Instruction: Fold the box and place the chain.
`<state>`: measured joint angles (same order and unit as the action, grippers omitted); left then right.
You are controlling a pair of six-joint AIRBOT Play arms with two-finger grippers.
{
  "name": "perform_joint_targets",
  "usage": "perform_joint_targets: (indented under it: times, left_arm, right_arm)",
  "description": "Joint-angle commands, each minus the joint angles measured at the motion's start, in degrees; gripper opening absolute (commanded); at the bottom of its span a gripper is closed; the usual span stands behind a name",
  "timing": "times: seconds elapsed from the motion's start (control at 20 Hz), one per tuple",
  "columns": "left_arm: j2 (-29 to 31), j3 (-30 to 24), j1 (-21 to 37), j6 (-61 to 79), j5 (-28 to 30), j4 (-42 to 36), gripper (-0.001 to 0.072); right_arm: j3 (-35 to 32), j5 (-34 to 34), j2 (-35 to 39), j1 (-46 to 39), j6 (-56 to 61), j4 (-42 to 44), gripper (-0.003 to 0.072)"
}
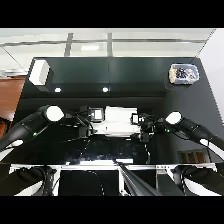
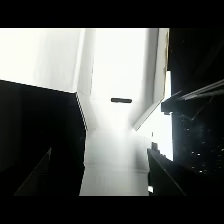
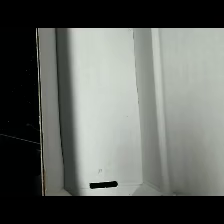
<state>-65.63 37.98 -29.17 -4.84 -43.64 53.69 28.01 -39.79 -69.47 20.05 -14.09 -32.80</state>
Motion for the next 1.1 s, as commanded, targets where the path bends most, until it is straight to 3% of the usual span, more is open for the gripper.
perform_joint_targets:
  times: [0.0,0.3,0.6,1.05]
  left_arm:
    - [-3.98,0.85,-1.75,2.89,2.43,0.94,0.0698]
    - [-5.38,0.92,-4.37,3.26,4.07,-2.16,0.0677]
    - [-5.4,0.92,-4.39,2.99,4.24,-7.65,0.0221]
    - [-9.75,0.92,-4.42,4.22,4.42,-22.56,0.0217]
  right_arm:
    - [-0.04,-0.02,0.0,0.07,-0.02,0.0,0.0005]
    - [-0.04,-0.02,0.0,0.07,-0.02,0.0,0.0004]
    - [-0.04,-0.02,0.0,0.07,-0.02,0.0,0.0004]
    - [-0.04,-0.02,0.0,0.07,-0.02,0.02,0.0004]
